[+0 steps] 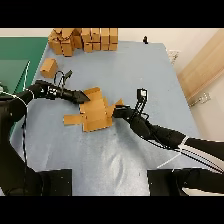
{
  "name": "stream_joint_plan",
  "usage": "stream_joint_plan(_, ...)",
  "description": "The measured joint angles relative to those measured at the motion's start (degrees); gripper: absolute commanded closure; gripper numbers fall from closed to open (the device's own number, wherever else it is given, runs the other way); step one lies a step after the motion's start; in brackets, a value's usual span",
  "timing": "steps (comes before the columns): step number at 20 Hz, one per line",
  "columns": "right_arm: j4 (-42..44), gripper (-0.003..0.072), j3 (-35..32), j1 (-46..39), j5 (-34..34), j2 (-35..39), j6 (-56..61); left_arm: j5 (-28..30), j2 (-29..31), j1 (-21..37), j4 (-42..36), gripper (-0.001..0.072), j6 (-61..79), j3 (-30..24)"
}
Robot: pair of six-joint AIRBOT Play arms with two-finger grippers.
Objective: Fold the box.
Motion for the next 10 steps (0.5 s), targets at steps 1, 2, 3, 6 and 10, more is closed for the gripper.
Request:
stream_joint_plan(1, -0.20, 0.0681, 0.00, 0.07, -0.02, 0.00, -0.07, 0.22, -0.04, 0.00, -0.66, 0.0304, 0.52, 0.11)
stream_joint_plan(2, -0.24, 0.0681, 0.00, 0.11, -0.02, 0.00, -0.07, 0.46, -0.04, 0.00, -1.22, 0.0304, 0.92, 0.20)
stream_joint_plan(3, -0.26, 0.0681, 0.00, 0.11, -0.04, 0.00, -0.07, 0.74, -0.07, -0.02, -1.73, 0.0304, 1.22, 0.24)
stream_joint_plan(6, -0.26, 0.0681, 0.00, 0.15, -0.35, 0.00, -0.07, 1.05, -0.07, -0.02, -2.49, 0.0305, 1.73, 0.35)
stream_joint_plan(10, -0.20, 0.0681, 0.00, 0.17, -0.63, 0.00, -0.07, 1.05, -0.04, 0.00, -2.86, 0.0305, 2.01, 0.42)
